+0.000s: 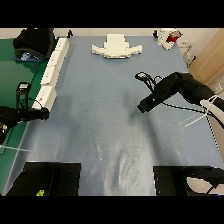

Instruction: Fold the box.

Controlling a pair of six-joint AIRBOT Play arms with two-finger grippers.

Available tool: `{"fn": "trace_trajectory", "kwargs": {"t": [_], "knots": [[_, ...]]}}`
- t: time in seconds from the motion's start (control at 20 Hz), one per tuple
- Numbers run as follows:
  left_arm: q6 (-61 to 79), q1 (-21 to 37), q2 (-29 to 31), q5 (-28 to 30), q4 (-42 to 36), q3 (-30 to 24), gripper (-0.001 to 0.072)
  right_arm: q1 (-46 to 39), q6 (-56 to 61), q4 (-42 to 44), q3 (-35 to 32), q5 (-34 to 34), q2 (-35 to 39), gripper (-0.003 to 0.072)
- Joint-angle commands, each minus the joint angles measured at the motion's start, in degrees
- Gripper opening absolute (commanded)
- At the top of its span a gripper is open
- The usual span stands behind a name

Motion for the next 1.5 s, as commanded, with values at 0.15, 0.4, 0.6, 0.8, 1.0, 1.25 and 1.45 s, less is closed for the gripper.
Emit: {"fn": "trace_trajectory", "kwargs": {"t": [0.15,0.4,0.6,0.8,1.0,1.25,1.45], "knots": [[-0.3,2.4,-15.6,5.1,-0.3,7.4,0.0500,0.0,0.0,0.0,0.0,0.0,0.0,0.0006],[3.6,1.4,-24.6,5.2,-5.9,14.5,0.0499,0.0,0.0,0.0,0.0,0.0,0.0,0.0006],[3.7,1.4,-29.8,5.1,-6.7,19.1,0.0500,0.0,0.0,0.0,0.0,0.0,0.0,0.0005],[3.7,1.4,-32.8,5.6,-7.0,22.2,0.0499,0.0,0.0,0.0,0.0,0.0,0.0,0.0005],[4.4,1.4,-34.6,5.6,-8.1,24.0,0.0500,0.0,0.0,0.0,0.0,0.0,0.0,0.0006],[5.2,1.2,-35.5,5.0,-8.1,24.0,0.0500,0.0,0.0,0.0,0.0,0.0,0.0,0.0005],[5.5,1.0,-35.5,4.3,-8.0,24.0,0.0499,0.0,0.0,0.0,0.0,0.0,0.0,0.0006]]}}
